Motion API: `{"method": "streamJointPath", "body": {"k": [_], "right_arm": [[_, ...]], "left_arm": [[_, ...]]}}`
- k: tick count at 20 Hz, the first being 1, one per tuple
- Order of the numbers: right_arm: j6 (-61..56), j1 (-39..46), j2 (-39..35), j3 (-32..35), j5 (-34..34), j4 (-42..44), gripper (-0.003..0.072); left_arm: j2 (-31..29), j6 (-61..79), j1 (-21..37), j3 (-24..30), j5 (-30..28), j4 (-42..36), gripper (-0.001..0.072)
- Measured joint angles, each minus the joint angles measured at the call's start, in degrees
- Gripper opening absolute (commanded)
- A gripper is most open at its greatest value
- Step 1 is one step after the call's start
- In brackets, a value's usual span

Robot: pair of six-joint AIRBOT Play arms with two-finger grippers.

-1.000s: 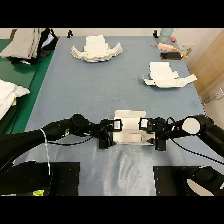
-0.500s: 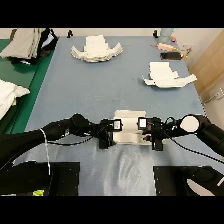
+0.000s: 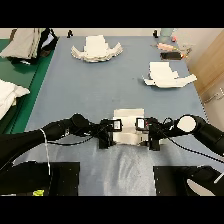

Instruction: Fold the box.

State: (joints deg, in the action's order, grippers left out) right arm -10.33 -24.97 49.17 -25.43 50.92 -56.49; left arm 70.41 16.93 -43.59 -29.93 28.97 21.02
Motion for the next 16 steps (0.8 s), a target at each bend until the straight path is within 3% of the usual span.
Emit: {"method": "streamJointPath", "body": {"k": [2,3,6,10,13,16], "right_arm": [[-0.35,-0.04,-0.02,0.07,0.0,-0.26,0.063],[-1.18,-0.11,-0.24,0.07,0.02,-0.87,0.0528],[-10.05,-0.15,-1.68,-0.48,1.53,-6.86,0.0],[-37.03,-0.07,-5.09,-2.73,4.96,-24.09,0.0003],[-63.52,2.19,-7.08,-4.37,9.03,-40.17,0.0002],[-83.08,8.94,-5.86,-4.85,14.1,-47.36,0.0001]], "left_arm": [[0.0,0.0,0.0,0.0,0.0,0.0,0.0525],[0.0,0.0,0.0,0.0,0.0,0.0,0.0525],[0.0,-0.02,0.0,0.0,0.0,0.0,0.0525],[0.0,-0.02,0.0,0.0,-0.02,-0.02,0.0525],[0.0,-0.02,0.0,0.0,-0.02,-0.02,0.0525],[0.0,-0.02,0.0,0.0,-0.02,-0.02,0.0524]]}}
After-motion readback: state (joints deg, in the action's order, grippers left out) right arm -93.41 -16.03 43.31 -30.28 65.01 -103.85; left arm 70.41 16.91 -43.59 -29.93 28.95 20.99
